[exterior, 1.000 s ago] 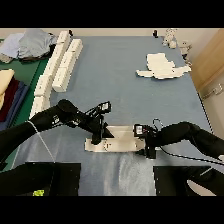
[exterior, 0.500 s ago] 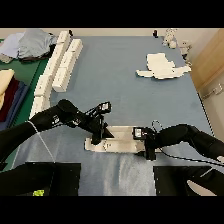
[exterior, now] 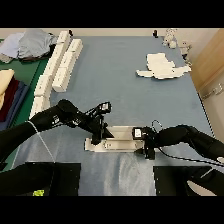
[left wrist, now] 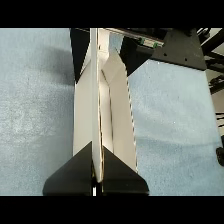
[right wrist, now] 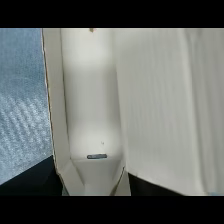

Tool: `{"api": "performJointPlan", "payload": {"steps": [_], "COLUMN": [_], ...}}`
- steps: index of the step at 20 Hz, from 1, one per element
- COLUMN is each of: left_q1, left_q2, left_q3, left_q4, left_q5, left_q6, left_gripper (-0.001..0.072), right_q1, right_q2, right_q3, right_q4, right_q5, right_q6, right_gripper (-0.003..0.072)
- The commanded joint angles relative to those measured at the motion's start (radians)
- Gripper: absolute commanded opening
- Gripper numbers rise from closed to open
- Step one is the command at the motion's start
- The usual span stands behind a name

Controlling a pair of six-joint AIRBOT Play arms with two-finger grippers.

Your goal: Fold the box.

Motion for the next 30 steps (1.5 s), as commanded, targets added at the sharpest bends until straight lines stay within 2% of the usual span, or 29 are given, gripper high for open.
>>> {"api": "performJointPlan", "payload": {"steps": [1, 6, 8, 9, 19, 20, 22, 23, 30], "left_q1": [0.0, 0.0, 0.0, 0.0, 0.0, 0.0, 0.0, 0.0, 0.0], "left_q2": [0.0, 0.0, 0.0, 0.0, 0.0, 0.0, 0.0, 0.0, 0.0], "left_q3": [0.001, 0.001, 0.001, 0.001, 0.001, 0.001, 0.001, 0.001, 0.001], "left_q4": [0.0, 0.0, 0.0, 0.0, 0.0, 0.0, 0.0, 0.0, 0.0], "left_q5": [0.001, 0.001, 0.001, 0.001, 0.001, 0.001, 0.001, 0.001, 0.001], "left_q6": [0.0, 0.0, 0.0, 0.0, 0.0, 0.0, 0.0, 0.0, 0.0], "left_gripper": [0.0015, 0.0015, 0.0015, 0.0015, 0.0015, 0.0015, 0.0015, 0.0015, 0.0015], "right_q1": [0.013, 0.013, 0.013, 0.013, 0.014, 0.014, 0.014, 0.014, 0.013], "right_q2": [-0.001, 0.002, 0.005, 0.008, -0.017, -0.022, -0.023, -0.023, -0.021], "right_q3": [-0.001, -0.001, -0.001, -0.001, -0.001, -0.001, -0.001, -0.001, 0.001], "right_q4": [0.0, -0.011, -0.011, -0.01, -0.006, -0.006, -0.006, -0.007, -0.021], "right_q5": [-0.005, -0.015, -0.017, -0.016, 0.015, 0.014, 0.01, 0.01, 0.011], "right_q6": [-0.001, 0.0, 0.0, 0.0, 0.0, 0.0, 0.0, 0.0, 0.0], "right_gripper": [0.0496, 0.05, 0.0684, 0.0686, 0.0658, 0.064, 0.05, 0.049, 0.049]}}
